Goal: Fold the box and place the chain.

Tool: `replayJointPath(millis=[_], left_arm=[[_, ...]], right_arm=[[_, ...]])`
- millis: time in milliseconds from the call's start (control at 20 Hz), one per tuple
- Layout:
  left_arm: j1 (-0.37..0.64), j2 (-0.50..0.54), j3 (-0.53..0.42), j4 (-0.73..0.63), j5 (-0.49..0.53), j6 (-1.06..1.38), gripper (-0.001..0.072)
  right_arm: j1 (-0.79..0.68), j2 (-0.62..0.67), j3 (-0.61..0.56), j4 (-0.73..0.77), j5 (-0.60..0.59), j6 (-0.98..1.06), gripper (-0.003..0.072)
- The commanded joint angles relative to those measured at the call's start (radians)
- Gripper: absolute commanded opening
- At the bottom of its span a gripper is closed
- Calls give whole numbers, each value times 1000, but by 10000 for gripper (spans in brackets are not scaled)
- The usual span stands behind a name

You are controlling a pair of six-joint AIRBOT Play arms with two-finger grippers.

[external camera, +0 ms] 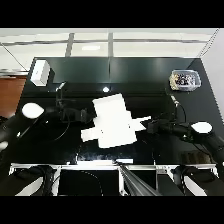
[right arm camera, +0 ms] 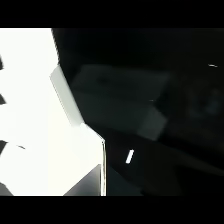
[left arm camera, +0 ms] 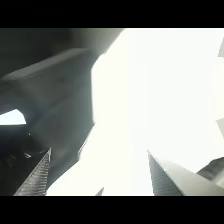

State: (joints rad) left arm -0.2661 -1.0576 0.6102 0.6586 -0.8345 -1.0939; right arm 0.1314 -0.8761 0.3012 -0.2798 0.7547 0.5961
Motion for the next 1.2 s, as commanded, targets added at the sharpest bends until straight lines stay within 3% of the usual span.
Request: replayJointPath(millis=[0, 300, 350, 450, 650, 750, 950, 1050, 1150], left_arm=[[14, -241, 158, -80, -255, 193, 713], [13, -464, 208, -145, -413, 540, 705], [13, -481, 209, -145, -417, 570, 673], [13, -500, 222, -150, -416, 644, 499], [13, -526, 254, -212, -415, 728, 371], [14, -528, 256, -208, -414, 732, 41], [14, -528, 256, -195, -426, 733, 31], [14, -528, 263, -185, -431, 733, 30], [12, -527, 294, -140, -483, 765, 29]], right_arm=[[72, 11, -17, 18, -69, -27, 7], [72, 11, -17, 18, -71, -27, 7], [72, 11, -17, 19, -71, -27, 7], [72, 11, -17, 18, -71, -25, 8], [72, 11, -17, 18, -71, -25, 7], [72, 11, -17, 18, -71, -25, 8], [71, 11, -17, 16, -72, -25, 29], [50, 13, -5, -7, -79, -25, 669], [-5, 18, 58, -113, -10, -25, 673]])
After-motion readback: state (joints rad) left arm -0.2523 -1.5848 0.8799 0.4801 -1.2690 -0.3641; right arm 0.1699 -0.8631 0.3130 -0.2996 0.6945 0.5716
